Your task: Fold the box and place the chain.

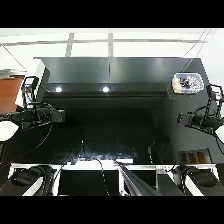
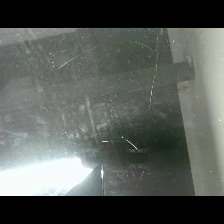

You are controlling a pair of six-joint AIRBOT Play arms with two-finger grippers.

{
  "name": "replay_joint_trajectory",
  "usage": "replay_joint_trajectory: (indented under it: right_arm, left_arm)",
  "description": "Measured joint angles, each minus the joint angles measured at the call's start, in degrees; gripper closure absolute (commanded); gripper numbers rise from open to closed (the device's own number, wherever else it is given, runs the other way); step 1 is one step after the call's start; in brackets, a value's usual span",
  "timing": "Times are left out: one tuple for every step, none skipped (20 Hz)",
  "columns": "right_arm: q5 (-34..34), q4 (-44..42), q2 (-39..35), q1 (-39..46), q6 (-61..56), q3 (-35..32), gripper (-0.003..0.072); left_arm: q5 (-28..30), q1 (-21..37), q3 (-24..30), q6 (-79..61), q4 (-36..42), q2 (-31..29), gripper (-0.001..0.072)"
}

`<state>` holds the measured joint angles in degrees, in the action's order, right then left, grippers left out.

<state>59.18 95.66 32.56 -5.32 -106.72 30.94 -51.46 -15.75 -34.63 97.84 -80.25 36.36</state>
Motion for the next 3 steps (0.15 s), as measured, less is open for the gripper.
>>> replay_joint_trajectory:
  right_arm:
    - [0.00, 0.00, 0.00, 0.00, 0.00, 0.00, 0.0664]
    - [0.00, -0.02, 0.00, 0.00, 0.00, 0.00, 0.0665]
    - [0.00, 0.00, 0.00, 0.00, 0.00, 0.00, 0.0664]
  left_arm:
    - [0.00, 0.00, 0.00, 0.00, 0.04, 0.00, 0.0681]
    - [0.00, 0.00, 0.00, 0.00, 0.07, 0.00, 0.0682]
    - [0.00, 0.00, 0.00, 0.00, 0.11, 0.00, 0.0681]
